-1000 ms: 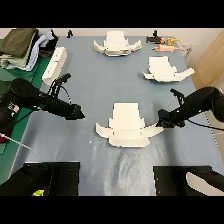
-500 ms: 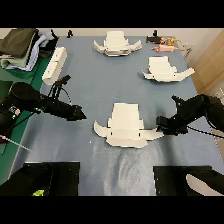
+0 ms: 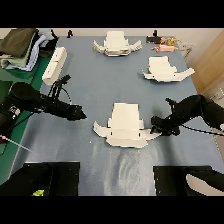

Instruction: Fold the box.

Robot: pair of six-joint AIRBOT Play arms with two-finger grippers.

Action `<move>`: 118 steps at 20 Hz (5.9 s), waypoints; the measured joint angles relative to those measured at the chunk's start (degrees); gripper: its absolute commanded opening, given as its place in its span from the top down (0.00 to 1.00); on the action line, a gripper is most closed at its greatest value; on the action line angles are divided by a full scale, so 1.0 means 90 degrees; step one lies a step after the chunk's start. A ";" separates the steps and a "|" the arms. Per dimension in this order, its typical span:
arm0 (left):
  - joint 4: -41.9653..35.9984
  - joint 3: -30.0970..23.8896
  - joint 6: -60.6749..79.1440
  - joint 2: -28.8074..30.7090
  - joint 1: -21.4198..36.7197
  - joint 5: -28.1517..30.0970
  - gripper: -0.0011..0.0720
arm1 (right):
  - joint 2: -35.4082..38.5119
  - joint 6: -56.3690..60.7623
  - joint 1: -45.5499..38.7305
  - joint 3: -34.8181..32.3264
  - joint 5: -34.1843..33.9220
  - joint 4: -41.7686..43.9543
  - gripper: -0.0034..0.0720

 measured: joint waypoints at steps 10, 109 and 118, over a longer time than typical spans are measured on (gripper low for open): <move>-0.0034 0.0000 0.0090 -0.0806 0.0007 0.0226 0.34 | 0.0862 -0.1523 0.0784 -0.0716 0.0270 0.0767 0.95; -0.1498 -0.1115 0.7223 -0.0913 -0.3645 0.3286 0.97 | 0.1732 0.1741 0.2157 -0.0274 0.2006 -0.3621 0.66; -0.1188 -0.0816 0.6812 -0.0916 -0.3614 0.3500 0.97 | 0.1734 0.1681 0.2154 -0.0274 0.1559 -0.3582 0.66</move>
